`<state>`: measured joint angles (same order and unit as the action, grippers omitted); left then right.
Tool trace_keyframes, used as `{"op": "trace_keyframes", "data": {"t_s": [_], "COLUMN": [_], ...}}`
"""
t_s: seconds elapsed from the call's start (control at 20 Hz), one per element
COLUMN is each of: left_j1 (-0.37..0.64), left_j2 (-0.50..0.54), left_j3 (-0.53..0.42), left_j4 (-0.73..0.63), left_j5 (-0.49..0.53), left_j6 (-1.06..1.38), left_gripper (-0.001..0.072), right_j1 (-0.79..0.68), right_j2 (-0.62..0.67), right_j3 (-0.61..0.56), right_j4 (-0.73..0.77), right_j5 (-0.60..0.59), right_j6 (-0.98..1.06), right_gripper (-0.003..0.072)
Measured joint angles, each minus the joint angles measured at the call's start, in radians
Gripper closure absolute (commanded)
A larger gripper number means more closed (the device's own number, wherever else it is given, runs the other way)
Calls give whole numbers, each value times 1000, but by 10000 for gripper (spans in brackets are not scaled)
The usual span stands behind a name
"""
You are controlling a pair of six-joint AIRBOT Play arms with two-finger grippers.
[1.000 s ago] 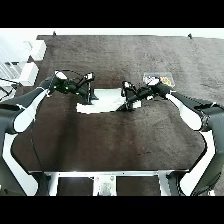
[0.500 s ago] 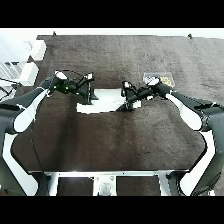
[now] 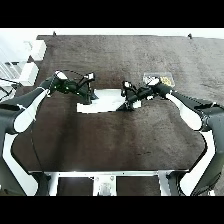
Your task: Fold the box and place the chain.
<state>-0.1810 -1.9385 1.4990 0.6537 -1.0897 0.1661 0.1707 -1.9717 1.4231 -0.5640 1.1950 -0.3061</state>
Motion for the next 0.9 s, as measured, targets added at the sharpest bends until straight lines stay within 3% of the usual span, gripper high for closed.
{"op": "trace_keyframes", "data": {"t_s": [0.25, 0.3, 0.35, 0.4, 0.7, 0.9], "left_j1": [0, 0, 0, 0, 5, 20], "left_j2": [0, 0, 0, -2, -1, 1], "left_j3": [0, 0, 0, 0, 6, 70], "left_j4": [-4, -5, -5, 2, 3, 1], "left_j5": [5, 5, 13, 18, 2, -111], "left_j6": [0, 0, 0, 2, 34, 23], "left_gripper": [686, 582, 319, 241, 241, 242], "right_j1": [0, 0, 0, 0, -1, -1], "right_j2": [0, 0, 0, 0, 0, 0], "right_j3": [0, 0, 0, 0, 0, 0], "right_j4": [0, 0, 0, 0, -1, -1], "right_j5": [1, 1, 2, -1, -2, 1], "right_j6": [-1, -1, -1, -3, -3, -2], "right_gripper": [231, 231, 231, 231, 231, 231]}}
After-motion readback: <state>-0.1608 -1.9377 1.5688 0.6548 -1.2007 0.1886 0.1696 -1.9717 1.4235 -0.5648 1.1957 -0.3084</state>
